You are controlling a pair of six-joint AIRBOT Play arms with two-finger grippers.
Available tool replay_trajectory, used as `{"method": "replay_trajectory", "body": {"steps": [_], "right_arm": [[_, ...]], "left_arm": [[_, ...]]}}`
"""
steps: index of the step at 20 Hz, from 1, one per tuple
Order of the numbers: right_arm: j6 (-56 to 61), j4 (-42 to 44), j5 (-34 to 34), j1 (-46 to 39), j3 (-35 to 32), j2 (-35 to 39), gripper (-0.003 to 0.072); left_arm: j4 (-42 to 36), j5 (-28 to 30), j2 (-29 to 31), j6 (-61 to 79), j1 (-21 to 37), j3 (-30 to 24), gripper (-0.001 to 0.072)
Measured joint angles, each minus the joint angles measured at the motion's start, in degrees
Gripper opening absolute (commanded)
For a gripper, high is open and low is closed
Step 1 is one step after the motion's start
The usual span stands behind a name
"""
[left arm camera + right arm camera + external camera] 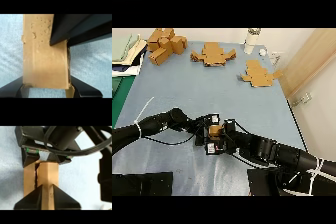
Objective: Fold the box.
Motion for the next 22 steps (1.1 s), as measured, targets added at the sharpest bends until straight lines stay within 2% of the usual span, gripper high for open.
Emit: {"method": "replay_trajectory", "body": {"steps": [14, 16, 19, 20, 21, 22], "right_arm": [[0.0, 7.5, -1.1, 0.0, 0.0, 0.0, 0.0141], [0.0, 8.1, -1.5, 0.0, 0.0, 0.0, 0.0171], [0.0, 8.1, -2.4, 0.0, 0.7, 0.6, 0.0175], [0.0, 8.3, -2.8, 0.0, 1.0, 1.0, 0.0224], [0.0, 8.6, -3.3, 0.0, 1.6, 1.7, 0.0322], [0.2, 8.6, -3.6, 0.0, 2.1, 2.4, 0.0325]], "left_arm": [[0.0, 0.0, 0.0, 0.0, 0.0, 0.0, 0.0527], [0.0, 0.0, 0.0, 0.0, 0.0, 0.0, 0.0527], [0.0, 0.0, 0.0, 0.0, 0.0, 0.0, 0.0527], [0.0, 0.0, 0.0, 0.0, 0.0, 0.0, 0.0527], [0.0, 0.0, 0.0, 0.0, 0.0, 0.0, 0.0527], [0.0, 0.0, 0.0, 0.0, 0.0, 0.0, 0.0527]]}}
